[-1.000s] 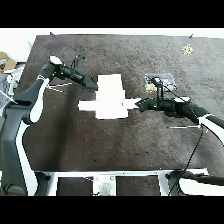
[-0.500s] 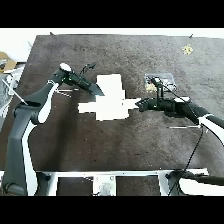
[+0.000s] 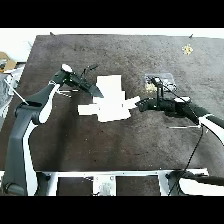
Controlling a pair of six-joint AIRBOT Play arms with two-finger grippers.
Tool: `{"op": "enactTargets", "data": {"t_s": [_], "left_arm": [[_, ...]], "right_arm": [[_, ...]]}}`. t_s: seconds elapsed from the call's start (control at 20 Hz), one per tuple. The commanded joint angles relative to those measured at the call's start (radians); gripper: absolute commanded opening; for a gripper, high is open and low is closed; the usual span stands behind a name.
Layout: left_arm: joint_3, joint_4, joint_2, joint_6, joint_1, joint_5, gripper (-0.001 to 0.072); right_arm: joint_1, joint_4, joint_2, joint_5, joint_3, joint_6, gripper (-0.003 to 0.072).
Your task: Fold the box and place the chain.
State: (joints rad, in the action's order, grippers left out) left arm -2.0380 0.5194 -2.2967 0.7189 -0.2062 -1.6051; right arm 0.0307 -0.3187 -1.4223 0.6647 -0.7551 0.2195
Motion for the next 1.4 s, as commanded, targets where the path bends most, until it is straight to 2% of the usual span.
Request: {"op": "enactTargets", "data": {"t_s": [0.0, 0.15, 0.3, 0.4, 0.5, 0.7, 0.9, 1.15, 1.35], "left_arm": [[0.000, -0.005, 0.001, -0.093, 0.000, -0.019, 0.0011], [-0.011, -0.004, 0.013, -0.238, 0.000, 0.011, 0.0010], [-0.010, -0.002, 0.053, -0.422, 0.000, 0.118, 0.0011], [-0.010, 0.045, 0.085, -0.513, -0.001, 0.176, 0.0011], [-0.010, 0.112, 0.095, -0.572, -0.005, 0.195, 0.0011], [-0.002, 0.133, 0.094, -0.697, -0.019, 0.233, 0.0011], [0.001, 0.134, 0.090, -0.702, -0.024, 0.268, 0.0010], [0.080, 0.132, 0.084, -0.776, -0.024, 0.304, 0.0010], [0.097, 0.132, 0.084, -0.806, -0.024, 0.338, 0.0011]], "right_arm": [[-0.021, 0.008, 0.024, 0.001, -0.001, 0.000, 0.0381], [-0.078, 0.008, 0.090, 0.009, -0.001, 0.001, 0.0384], [-0.135, 0.008, 0.130, 0.008, -0.001, 0.001, 0.0384], [-0.148, 0.000, 0.129, 0.008, -0.001, 0.000, 0.0384], [-0.148, 0.001, 0.129, 0.008, -0.001, 0.000, 0.0384], [-0.148, 0.001, 0.129, 0.009, -0.001, -0.004, 0.0384], [-0.148, 0.001, 0.129, 0.012, -0.001, -0.018, 0.0384], [-0.125, 0.001, 0.129, 0.007, -0.001, -0.080, 0.0383], [-0.079, 0.000, 0.124, -0.030, -0.001, -0.120, 0.0383]]}}
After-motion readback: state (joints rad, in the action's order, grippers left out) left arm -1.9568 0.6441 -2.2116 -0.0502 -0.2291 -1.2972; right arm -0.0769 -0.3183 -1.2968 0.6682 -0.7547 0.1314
